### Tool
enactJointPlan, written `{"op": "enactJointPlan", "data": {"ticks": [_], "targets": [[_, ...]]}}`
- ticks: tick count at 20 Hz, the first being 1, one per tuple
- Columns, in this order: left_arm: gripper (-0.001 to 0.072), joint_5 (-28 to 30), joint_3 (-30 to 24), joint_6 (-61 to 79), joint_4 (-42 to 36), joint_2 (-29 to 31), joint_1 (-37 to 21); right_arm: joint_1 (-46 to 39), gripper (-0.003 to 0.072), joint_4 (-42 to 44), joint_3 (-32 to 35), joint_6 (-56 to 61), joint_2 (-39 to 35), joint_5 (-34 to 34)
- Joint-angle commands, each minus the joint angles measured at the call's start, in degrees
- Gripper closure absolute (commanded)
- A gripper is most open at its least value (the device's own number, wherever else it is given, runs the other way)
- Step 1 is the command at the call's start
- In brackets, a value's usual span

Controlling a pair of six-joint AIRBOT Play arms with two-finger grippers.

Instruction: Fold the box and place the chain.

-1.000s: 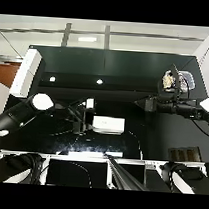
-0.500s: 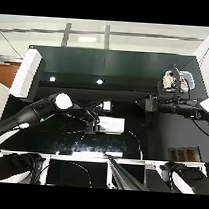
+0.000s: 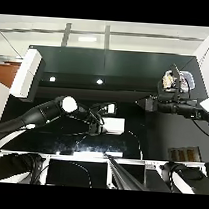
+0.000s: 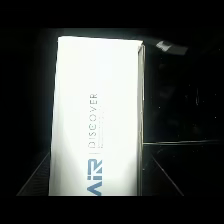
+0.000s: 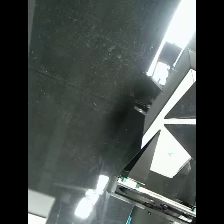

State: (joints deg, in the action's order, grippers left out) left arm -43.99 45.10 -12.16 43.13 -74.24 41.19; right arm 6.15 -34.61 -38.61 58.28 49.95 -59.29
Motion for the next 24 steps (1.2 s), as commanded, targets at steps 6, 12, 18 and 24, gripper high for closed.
{"op": "enactJointPlan", "data": {"ticks": [6, 12, 18, 24], "targets": [[-0.0002, 3.67, 0.04, -1.9, 0.42, -4.02, 2.14, -0.04, 0.0639, 0.0, 0.0, 0.0, -0.02, 0.63], [0.025, -4.04, 2.03, -22.4, 15.69, -4.24, 1.11, -0.09, 0.0639, -2.38, 0.0, 0.07, -0.02, 2.91], [0.0294, -17.16, 3.02, -39.93, 24.65, 2.23, -14.21, -0.09, 0.0639, -2.54, 0.0, 0.02, -0.02, 5.29], [0.0294, -26.82, 2.78, -47.56, 29.79, 14.99, -37.57, -0.09, 0.0639, -2.56, 0.0, -0.02, -0.02, 7.23]]}}
